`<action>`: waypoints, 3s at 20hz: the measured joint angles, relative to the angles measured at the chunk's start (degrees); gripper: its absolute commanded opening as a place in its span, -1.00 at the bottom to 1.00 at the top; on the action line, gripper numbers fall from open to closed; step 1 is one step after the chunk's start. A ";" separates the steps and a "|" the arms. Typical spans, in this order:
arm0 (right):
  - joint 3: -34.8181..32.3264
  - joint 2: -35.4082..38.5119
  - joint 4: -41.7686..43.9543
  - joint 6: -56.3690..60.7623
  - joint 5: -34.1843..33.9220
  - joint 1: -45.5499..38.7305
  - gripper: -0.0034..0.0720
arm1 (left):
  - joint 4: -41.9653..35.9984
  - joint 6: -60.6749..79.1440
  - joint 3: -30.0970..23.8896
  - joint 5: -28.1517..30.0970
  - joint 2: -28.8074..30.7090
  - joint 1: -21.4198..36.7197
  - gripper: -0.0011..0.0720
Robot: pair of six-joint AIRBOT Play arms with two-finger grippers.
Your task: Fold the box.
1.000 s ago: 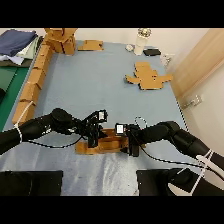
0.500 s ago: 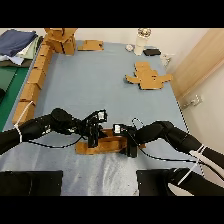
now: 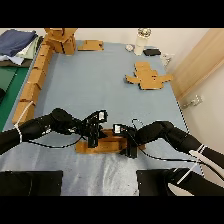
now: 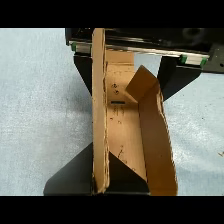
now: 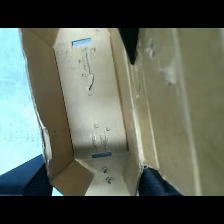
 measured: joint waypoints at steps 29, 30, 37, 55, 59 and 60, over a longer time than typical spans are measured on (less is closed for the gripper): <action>-0.02 -2.23 1.05 -3.61 3.08 0.02 0.57 | 0.00 -0.02 0.00 -0.11 0.02 0.02 -0.94; -0.02 -2.23 1.07 -3.61 3.08 0.02 0.57 | 0.00 -0.02 0.00 -0.11 0.02 0.02 -0.94; -0.02 -2.23 1.07 -3.61 3.08 0.02 0.57 | 0.00 -0.04 0.00 0.11 0.02 0.02 -0.93; 0.00 -2.25 1.07 -3.63 2.64 0.04 0.56 | 32.50 -44.83 -0.04 -16.41 14.43 6.29 -0.12; 0.00 -2.25 1.07 -3.63 3.10 0.04 0.56 | 38.18 -57.46 -0.13 -23.28 16.65 6.43 -0.12; 0.00 -2.25 1.05 -3.63 3.26 0.04 0.56 | 38.82 -59.25 -0.17 -24.26 16.87 6.43 -0.12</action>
